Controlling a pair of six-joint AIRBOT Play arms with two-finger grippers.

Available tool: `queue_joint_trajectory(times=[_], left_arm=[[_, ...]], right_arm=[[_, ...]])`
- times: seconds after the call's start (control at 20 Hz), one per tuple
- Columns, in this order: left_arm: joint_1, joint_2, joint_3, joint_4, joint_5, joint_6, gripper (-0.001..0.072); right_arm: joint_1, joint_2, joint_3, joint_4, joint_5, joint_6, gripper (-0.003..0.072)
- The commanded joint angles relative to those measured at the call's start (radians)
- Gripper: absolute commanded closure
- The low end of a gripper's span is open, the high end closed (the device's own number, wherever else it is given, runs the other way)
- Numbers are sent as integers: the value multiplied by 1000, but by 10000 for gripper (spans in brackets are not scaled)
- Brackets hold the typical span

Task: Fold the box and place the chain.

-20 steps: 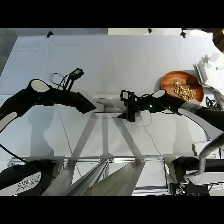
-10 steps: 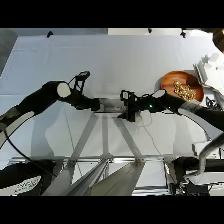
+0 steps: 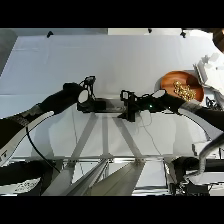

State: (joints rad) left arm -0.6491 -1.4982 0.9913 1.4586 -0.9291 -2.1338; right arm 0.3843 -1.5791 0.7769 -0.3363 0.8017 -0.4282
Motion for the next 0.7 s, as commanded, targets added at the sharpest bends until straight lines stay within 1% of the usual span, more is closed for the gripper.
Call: queue_joint_trajectory(times=[0.0, 0.15, 0.2, 0.45, 0.5, 0.55, 0.6, 0.65], left_arm=[[-41, -25, 5, 41, -17, -132, 345], [-47, -26, 5, 42, -24, -133, 604], [-47, -26, 5, 42, -28, -132, 704], [-50, -25, 5, 42, -26, -133, 702], [-50, -24, 5, 42, -30, -133, 671], [-50, -19, 5, 42, -37, -133, 520], [-48, -12, 5, 43, -40, -133, 297], [-47, 0, 5, 44, -39, -133, 102]], right_arm=[[0, 0, 0, 0, 0, 0, 306], [0, 0, 0, 0, 0, 0, 306], [0, 0, 0, 0, 0, 0, 306], [0, 0, 0, 0, 0, 0, 306], [0, 0, 0, 0, 0, 0, 306], [0, 0, 0, 0, 0, 0, 306], [0, 0, 0, 0, 0, 0, 306], [0, 0, 0, 0, 0, 0, 306]])
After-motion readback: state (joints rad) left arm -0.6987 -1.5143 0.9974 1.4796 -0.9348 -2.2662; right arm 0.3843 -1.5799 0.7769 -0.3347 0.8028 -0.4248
